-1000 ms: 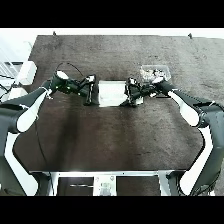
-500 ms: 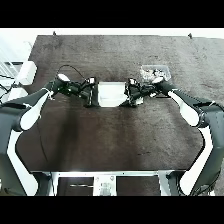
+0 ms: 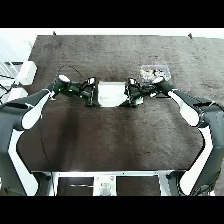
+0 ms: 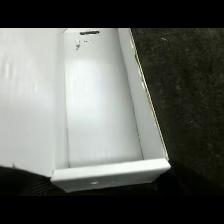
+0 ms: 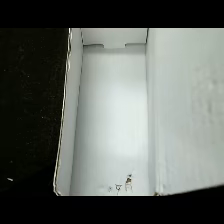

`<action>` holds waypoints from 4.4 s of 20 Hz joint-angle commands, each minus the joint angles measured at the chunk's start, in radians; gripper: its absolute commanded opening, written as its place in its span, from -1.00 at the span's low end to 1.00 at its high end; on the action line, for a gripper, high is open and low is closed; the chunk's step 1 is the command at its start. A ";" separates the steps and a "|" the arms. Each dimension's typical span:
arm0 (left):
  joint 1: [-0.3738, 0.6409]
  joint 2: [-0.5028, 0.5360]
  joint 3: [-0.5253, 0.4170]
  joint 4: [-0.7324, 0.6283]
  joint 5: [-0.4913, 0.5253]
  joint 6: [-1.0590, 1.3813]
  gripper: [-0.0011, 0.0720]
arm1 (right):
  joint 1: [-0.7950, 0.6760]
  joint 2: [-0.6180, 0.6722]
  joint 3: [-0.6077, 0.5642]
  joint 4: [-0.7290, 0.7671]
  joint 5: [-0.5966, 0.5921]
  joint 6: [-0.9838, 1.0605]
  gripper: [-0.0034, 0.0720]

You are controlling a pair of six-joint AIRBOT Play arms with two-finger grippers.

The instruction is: Fold the box and place the chain.

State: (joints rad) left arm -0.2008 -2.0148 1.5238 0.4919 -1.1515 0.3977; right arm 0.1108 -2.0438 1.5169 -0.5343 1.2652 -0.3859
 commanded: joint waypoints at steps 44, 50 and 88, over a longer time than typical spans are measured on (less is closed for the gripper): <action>-0.028 -0.013 0.000 -0.015 0.071 -0.048 0.94 | 0.000 0.000 0.000 0.000 0.000 0.000 0.05; -0.028 -0.015 0.000 -0.011 0.070 -0.049 0.81 | 0.000 0.000 0.000 0.000 0.000 0.000 0.05; -0.028 -0.025 0.000 -0.002 0.093 -0.052 0.48 | 0.001 0.000 0.000 0.003 0.003 0.000 0.06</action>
State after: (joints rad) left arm -0.2295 -2.0392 1.5238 0.4892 -1.0580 0.3458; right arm 0.1104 -2.0438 1.5173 -0.5339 1.2644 -0.3859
